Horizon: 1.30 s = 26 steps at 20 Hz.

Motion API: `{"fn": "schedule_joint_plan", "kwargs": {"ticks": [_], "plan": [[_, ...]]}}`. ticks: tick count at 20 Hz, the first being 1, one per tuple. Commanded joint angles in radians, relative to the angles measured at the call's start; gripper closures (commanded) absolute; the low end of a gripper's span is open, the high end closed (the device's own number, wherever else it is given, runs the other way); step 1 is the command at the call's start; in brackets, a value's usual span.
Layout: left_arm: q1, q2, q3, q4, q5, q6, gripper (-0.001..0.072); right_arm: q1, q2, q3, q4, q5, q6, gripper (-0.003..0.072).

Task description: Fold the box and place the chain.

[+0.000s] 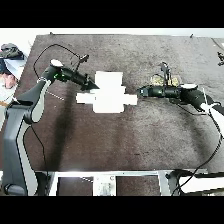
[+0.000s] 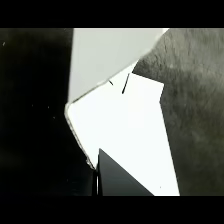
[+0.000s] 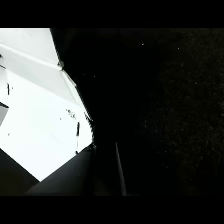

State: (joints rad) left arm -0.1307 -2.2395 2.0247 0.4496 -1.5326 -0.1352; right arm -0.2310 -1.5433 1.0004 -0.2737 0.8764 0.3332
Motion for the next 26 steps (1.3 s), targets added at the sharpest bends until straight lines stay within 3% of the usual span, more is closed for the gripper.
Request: {"fn": "schedule_joint_plan", "kwargs": {"ticks": [1, 5, 10, 13, 20, 21, 22, 26], "plan": [[0.001, 0.002, -0.001, -0.002, -0.005, 0.158, 0.0703, 0.001, 0.005, 0.001, 0.0, -0.002, 0.011, 0.0491], [0.001, 0.051, -0.059, -0.002, 0.073, 0.323, 0.0703, 0.011, 0.005, 0.001, 0.0, -0.028, 0.011, 0.0491], [0.002, 0.163, -0.285, -0.032, 0.239, 0.501, 0.0703, 0.011, 0.005, 0.001, 0.0, -0.028, 0.009, 0.0491], [0.002, 0.171, -0.379, -0.114, 0.288, 0.587, 0.0703, 0.012, 0.005, 0.001, 0.0, -0.027, 0.002, 0.0491], [0.002, 0.162, -0.433, -0.116, 0.329, 0.637, 0.07, 0.011, 0.005, 0.001, 0.0, -0.027, -0.028, 0.049], [0.002, 0.162, -0.433, -0.111, 0.333, 0.637, 0.0699, 0.012, 0.005, 0.001, 0.0, -0.017, -0.055, 0.0418], [0.002, 0.161, -0.433, -0.111, 0.352, 0.637, 0.0698, 0.011, 0.005, 0.001, 0.0, 0.003, -0.089, 0.0282], [0.002, 0.161, -0.432, -0.108, 0.356, 0.637, 0.0697, 0.012, 0.005, 0.001, 0.001, 0.079, -0.21, 0.0283]]}}
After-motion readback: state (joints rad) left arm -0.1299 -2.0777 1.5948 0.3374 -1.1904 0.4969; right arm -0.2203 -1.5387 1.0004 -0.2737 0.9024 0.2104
